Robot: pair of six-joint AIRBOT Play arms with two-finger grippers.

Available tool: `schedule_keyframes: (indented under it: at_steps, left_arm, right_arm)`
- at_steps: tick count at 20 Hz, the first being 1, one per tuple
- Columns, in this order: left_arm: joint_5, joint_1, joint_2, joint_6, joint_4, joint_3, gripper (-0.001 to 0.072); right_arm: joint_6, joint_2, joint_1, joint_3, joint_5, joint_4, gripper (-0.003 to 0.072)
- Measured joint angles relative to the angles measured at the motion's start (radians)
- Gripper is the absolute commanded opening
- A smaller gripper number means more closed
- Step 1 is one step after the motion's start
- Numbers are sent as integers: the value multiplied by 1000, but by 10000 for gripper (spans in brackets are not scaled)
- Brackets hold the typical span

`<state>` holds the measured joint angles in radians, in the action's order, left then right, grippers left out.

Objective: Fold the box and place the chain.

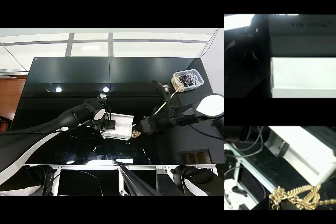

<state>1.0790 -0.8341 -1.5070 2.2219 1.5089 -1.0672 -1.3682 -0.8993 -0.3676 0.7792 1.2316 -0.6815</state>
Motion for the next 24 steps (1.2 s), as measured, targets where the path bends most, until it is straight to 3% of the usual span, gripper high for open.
schedule_keyframes:
  at_steps: [8,14,24]
  left_arm:
    - [1,0,0,0,0,0,32]
    - [3,0,0,0,-1,0,32]
    - [4,0,0,0,-3,0,32]
  right_arm:
    - [19,-69,-69,-23,-172,106,11]
    - [29,-76,-48,-19,-212,151,12]
    - [31,-127,-35,-21,-224,102,12]
